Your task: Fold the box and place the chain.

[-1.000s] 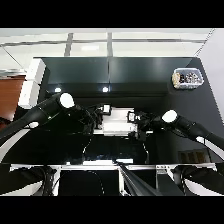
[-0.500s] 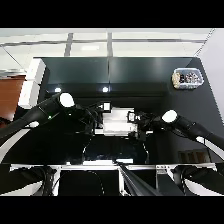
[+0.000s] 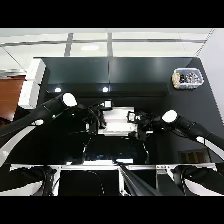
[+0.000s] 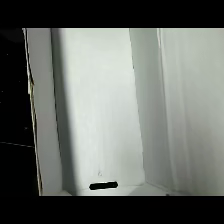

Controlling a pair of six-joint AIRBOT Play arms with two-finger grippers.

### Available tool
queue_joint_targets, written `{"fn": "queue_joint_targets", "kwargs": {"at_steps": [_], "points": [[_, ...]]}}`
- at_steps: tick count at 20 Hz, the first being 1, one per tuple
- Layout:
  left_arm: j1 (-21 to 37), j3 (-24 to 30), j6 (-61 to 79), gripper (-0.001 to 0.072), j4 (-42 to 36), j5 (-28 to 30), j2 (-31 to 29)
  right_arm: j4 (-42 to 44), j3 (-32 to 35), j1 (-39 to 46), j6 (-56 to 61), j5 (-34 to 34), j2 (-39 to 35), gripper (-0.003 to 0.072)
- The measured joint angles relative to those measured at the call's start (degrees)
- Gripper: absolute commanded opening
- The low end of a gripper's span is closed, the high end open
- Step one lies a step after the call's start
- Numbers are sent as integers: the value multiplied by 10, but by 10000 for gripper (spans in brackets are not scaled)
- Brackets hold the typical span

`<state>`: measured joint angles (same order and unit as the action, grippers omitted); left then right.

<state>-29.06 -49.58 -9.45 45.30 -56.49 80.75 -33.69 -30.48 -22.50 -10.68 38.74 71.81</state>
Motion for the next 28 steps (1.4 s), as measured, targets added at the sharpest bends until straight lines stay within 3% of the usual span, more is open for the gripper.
{"fn": "queue_joint_targets", "kwargs": {"at_steps": [1, 3, 4, 5, 6, 8, 9, 10, 11, 13, 15, 16, 17, 19, 24, 28], "points": [[0, 0, 0, 48, -3, 0, 2, 0, 0, 0, 0, 0, 0, 3], [0, 0, 0, 61, -6, -1, 4, 0, 0, 0, 0, 0, 0, 2], [0, 0, 0, 180, -6, 0, 5, 0, 0, 0, 0, 0, 0, 3], [-1, 0, 0, 253, -8, 0, 5, 0, 0, 0, 0, 0, 0, 3], [-2, 0, 0, 250, -8, 1, 5, 0, 0, 0, 0, 0, 0, 2], [-4, 0, 0, 124, -7, 3, 6, 0, 0, 0, 0, 0, 0, 3], [-5, 0, 0, 141, -6, 5, 6, 0, 0, 0, 0, 0, 0, 3], [-7, 0, 0, 254, -7, 6, 6, 0, 0, 0, 0, 0, 0, 2], [-9, 0, 0, 302, -8, 9, 6, 0, 0, 0, 0, 0, 0, 3], [-12, 0, 0, 303, -8, 14, 6, 0, 0, 0, 0, 0, 0, 3], [-14, 0, 0, 429, -8, 16, 6, 0, 0, 0, 0, 0, 0, 3], [-14, 0, 0, 380, -8, 17, 6, 0, 0, 0, 0, 0, 0, 3], [-15, 0, -3, 161, -8, 16, 6, 0, 0, 0, 0, 0, 0, 3], [-15, -1, -13, 47, -1, 11, 3, 0, 0, 0, 0, 0, 0, 2], [-3, -8, -107, 24, 80, -21, -42, 0, 0, 0, 0, 0, 0, 3], [58, -9, -258, 27, 158, -45, -115, 0, 0, 0, 0, 0, 0, 3]]}}
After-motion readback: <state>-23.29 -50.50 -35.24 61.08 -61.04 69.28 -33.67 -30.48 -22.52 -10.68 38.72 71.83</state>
